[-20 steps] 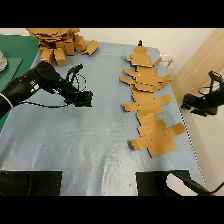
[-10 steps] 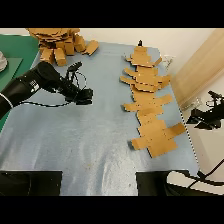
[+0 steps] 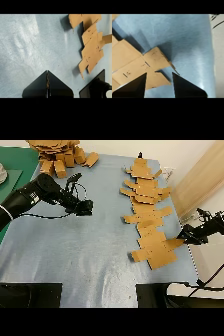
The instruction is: Fold the box.
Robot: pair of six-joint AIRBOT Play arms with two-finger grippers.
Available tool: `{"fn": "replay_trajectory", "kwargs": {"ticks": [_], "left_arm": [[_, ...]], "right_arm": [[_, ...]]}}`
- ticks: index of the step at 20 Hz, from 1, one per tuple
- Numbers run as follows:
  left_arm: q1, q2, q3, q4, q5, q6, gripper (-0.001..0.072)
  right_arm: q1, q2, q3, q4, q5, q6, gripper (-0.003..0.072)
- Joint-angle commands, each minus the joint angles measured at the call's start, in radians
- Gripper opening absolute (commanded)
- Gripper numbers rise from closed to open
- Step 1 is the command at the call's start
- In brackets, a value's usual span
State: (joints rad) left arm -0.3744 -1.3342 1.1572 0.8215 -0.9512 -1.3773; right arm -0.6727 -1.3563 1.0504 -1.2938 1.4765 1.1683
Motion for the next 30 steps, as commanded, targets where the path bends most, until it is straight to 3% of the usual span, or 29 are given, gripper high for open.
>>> {"fn": "replay_trajectory", "kwargs": {"ticks": [1, 3, 4, 5, 7, 10, 12, 14, 17, 21, 25, 26, 27, 30], "left_arm": [[0.0, 0.0, 0.0, 0.0, 0.013, 0.0, 0.0012], [0.0, 0.0, 0.0, 0.0, 0.023, 0.0, 0.0012], [0.0, 0.0, 0.0, 0.001, 0.026, 0.0, 0.0012], [0.0, 0.0, 0.0, 0.0, 0.026, 0.0, 0.0012], [0.0, 0.0, 0.0, 0.0, 0.026, 0.0, 0.0012], [0.0, 0.0, 0.0, 0.0, 0.025, 0.0, 0.0012], [0.0, 0.0, 0.0, 0.0, 0.025, 0.0, 0.0012], [0.0, 0.0, 0.0, 0.0, 0.026, 0.0, 0.0012], [0.0, 0.0, 0.0, 0.0, 0.028, 0.0, 0.0012], [0.0, 0.0, 0.0, 0.0, 0.027, 0.0, 0.0012], [0.0, 0.0, 0.0, -0.016, 0.027, 0.0, 0.0012], [0.0, 0.0, 0.0, -0.015, 0.027, 0.0, 0.0012], [0.0, 0.0, 0.0, -0.015, 0.026, 0.0, 0.0012], [0.0, 0.0, 0.0, -0.016, 0.002, 0.032, 0.0012]], "right_arm": [[0.0, -0.028, -0.072, 0.033, 0.001, -0.02, 0.0354], [0.0, -0.027, -0.077, 0.043, -0.011, -0.045, 0.0179], [0.0, -0.026, -0.077, 0.06, -0.011, -0.056, 0.0165], [0.0, -0.023, -0.076, 0.084, -0.009, -0.057, 0.0172], [0.0, -0.008, -0.048, 0.127, 0.014, -0.054, 0.0394], [-0.001, 0.019, 0.061, 0.104, -0.027, -0.051, 0.0395], [-0.001, 0.019, 0.108, 0.055, -0.103, -0.053, 0.0489], [0.0, -0.001, 0.109, 0.039, -0.155, -0.111, 0.0505], [0.0, -0.077, 0.106, 0.026, -0.143, -0.138, 0.0505], [0.0, -0.15, 0.106, 0.045, -0.061, -0.137, 0.0505], [0.0, -0.142, 0.087, 0.046, 0.059, -0.118, 0.0503], [0.0, -0.127, 0.07, 0.065, 0.071, -0.11, 0.0351], [0.0, -0.114, 0.051, 0.104, 0.084, -0.111, -0.0003], [0.01, -0.079, -0.036, 0.278, 0.145, -0.11, 0.0003]]}}
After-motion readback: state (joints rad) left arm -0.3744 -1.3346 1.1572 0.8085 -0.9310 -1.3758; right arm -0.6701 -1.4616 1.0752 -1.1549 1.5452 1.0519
